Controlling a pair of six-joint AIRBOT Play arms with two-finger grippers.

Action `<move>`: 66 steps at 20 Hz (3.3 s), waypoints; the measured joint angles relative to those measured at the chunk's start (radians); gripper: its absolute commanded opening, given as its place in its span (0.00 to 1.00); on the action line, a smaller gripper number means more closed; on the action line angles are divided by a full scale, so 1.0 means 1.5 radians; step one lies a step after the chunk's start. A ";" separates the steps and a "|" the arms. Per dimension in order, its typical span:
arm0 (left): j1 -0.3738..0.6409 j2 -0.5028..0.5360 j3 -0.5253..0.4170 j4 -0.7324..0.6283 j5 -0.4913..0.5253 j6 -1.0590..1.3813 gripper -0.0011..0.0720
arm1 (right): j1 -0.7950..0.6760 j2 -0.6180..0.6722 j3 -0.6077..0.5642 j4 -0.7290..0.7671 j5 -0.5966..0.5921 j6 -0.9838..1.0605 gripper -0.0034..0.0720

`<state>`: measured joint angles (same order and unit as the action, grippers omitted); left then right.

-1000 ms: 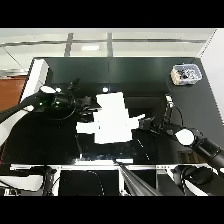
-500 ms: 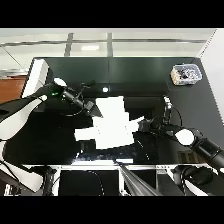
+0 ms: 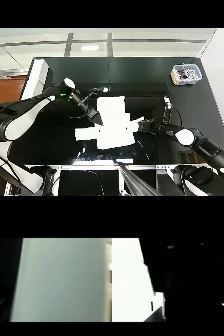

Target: Fold the box and place the chain.

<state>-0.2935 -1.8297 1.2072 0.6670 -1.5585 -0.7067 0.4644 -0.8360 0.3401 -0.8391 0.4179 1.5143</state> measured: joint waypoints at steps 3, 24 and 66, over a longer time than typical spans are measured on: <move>-0.003 -0.002 0.001 -0.016 0.005 0.001 0.41 | 0.000 0.000 0.000 0.000 0.001 0.000 0.07; 0.018 0.173 -0.114 -0.003 0.069 0.048 0.05 | -0.005 0.008 0.136 -0.209 0.186 -0.041 0.72; -0.105 0.258 -0.291 0.009 0.496 0.606 0.05 | 0.099 -0.039 0.079 -0.093 0.253 -0.818 0.98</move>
<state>-0.4503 -1.4429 0.7700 0.6800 -0.8150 0.2028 0.6125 -0.8951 0.4583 -0.9779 0.7975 0.2874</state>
